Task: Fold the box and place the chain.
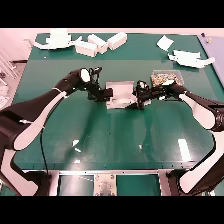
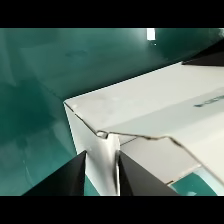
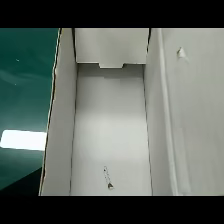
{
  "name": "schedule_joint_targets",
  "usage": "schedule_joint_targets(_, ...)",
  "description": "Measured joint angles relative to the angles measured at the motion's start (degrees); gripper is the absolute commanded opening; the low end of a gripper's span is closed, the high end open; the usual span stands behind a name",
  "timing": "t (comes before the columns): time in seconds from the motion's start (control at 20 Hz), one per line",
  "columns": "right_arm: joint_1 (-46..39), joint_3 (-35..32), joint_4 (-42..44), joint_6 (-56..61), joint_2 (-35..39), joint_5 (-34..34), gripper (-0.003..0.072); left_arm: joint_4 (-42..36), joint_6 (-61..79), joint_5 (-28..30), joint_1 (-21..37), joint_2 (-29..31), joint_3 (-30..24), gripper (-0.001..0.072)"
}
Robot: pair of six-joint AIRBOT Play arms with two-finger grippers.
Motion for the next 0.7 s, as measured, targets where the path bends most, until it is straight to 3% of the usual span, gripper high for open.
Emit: schedule_joint_targets(0.7,0.0,0.0,-0.1,0.0,0.0,0.0,0.0594,7.4,-5.6,0.9,-2.1,-0.3,2.4,0.0246)
